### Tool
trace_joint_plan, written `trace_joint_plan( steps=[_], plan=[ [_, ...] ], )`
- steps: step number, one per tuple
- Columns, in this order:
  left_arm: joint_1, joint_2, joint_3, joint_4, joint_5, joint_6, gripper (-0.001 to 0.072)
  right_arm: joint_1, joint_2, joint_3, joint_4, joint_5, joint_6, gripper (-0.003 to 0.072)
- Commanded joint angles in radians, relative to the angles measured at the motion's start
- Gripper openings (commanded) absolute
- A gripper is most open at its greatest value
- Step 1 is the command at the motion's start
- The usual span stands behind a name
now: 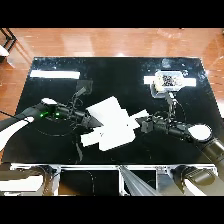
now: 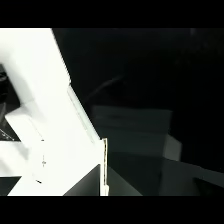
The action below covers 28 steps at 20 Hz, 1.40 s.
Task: Fold the box and place the chain.
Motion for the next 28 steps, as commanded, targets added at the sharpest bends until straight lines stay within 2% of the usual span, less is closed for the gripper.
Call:
trace_joint_plan(
  steps=[1,2,3,8,9,10,12,13,16,18,19,20,21,24,28],
  plan=[
    [0.000,-0.002,-0.001,-0.006,-0.038,0.047,0.0596,0.001,0.001,0.000,0.000,-0.002,0.003,0.0020],
    [0.000,-0.002,-0.001,-0.006,-0.037,0.055,0.0587,0.001,0.001,0.000,0.000,-0.002,0.003,0.0020],
    [0.000,-0.002,-0.001,-0.005,-0.037,0.056,0.0549,0.001,0.001,-0.001,0.000,-0.002,0.003,0.0020],
    [0.000,-0.001,-0.001,0.055,-0.041,0.058,0.0549,0.001,0.001,0.000,0.000,-0.002,0.003,0.0020],
    [0.000,-0.001,-0.001,0.071,-0.041,0.058,0.0516,0.001,0.001,0.000,0.000,-0.001,0.003,0.0021],
    [0.000,-0.001,0.000,0.091,-0.042,0.058,0.0428,0.001,0.001,0.000,0.000,0.002,0.003,0.0020],
    [-0.001,-0.002,0.000,0.124,-0.041,0.058,0.0426,0.001,0.001,0.000,-0.001,0.007,0.003,0.0021],
    [0.000,-0.001,0.000,0.131,-0.040,0.058,0.0387,0.001,0.001,-0.001,-0.001,0.006,0.003,0.0020],
    [0.000,-0.001,0.000,0.133,-0.030,0.063,0.0237,0.001,0.001,-0.001,-0.001,0.006,0.003,0.0020],
    [0.000,-0.001,0.000,0.133,-0.026,0.084,0.0077,0.001,0.001,0.000,-0.002,0.009,0.003,0.0021],
    [0.000,-0.001,0.000,0.133,-0.018,0.085,0.0029,0.001,0.001,0.000,-0.018,0.015,0.003,0.0129],
    [0.000,-0.001,0.000,0.133,-0.017,0.088,0.0022,0.000,0.001,0.000,-0.044,0.019,0.006,0.0537],
    [0.000,-0.001,0.000,0.133,-0.017,0.089,0.0021,-0.005,0.001,0.001,-0.072,0.025,0.010,0.0714],
    [0.000,0.003,0.001,0.133,-0.019,0.088,0.0020,-0.101,0.003,0.063,-0.247,0.148,0.019,0.0714],
    [0.000,0.057,0.002,0.138,-0.010,0.135,0.0019,-0.341,0.006,0.290,-0.543,0.446,0.109,0.0713]
  ],
)
